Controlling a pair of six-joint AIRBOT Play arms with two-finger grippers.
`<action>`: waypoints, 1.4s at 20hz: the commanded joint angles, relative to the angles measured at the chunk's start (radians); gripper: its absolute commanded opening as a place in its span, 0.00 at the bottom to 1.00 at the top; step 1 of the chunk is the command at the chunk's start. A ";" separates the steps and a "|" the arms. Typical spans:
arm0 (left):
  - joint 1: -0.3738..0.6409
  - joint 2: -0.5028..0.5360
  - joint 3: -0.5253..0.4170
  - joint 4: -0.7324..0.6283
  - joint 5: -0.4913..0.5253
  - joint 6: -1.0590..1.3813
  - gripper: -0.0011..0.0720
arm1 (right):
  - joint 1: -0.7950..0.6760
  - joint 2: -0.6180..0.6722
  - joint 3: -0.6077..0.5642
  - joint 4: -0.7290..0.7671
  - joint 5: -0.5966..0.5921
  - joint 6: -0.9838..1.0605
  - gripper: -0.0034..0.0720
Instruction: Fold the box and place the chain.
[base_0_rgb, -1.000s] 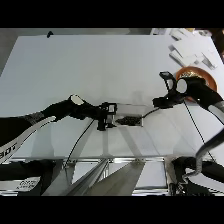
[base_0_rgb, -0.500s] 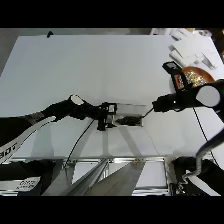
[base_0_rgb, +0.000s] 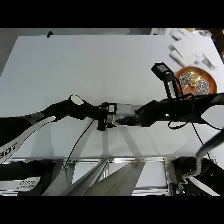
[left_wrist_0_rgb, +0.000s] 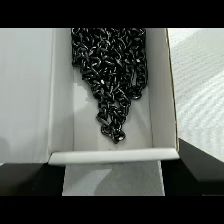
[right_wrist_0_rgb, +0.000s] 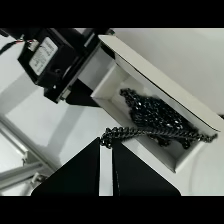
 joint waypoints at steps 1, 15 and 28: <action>0.001 0.001 0.000 0.000 0.000 0.000 0.44 | 0.030 -0.018 -0.006 0.014 -0.048 0.003 0.07; 0.001 0.001 0.000 0.000 0.000 0.000 0.44 | -0.273 -0.077 0.097 -0.017 -0.034 -0.092 0.18; 0.001 0.001 0.000 0.000 0.000 0.000 0.44 | -0.375 -0.468 0.000 -0.204 -0.045 -0.141 0.41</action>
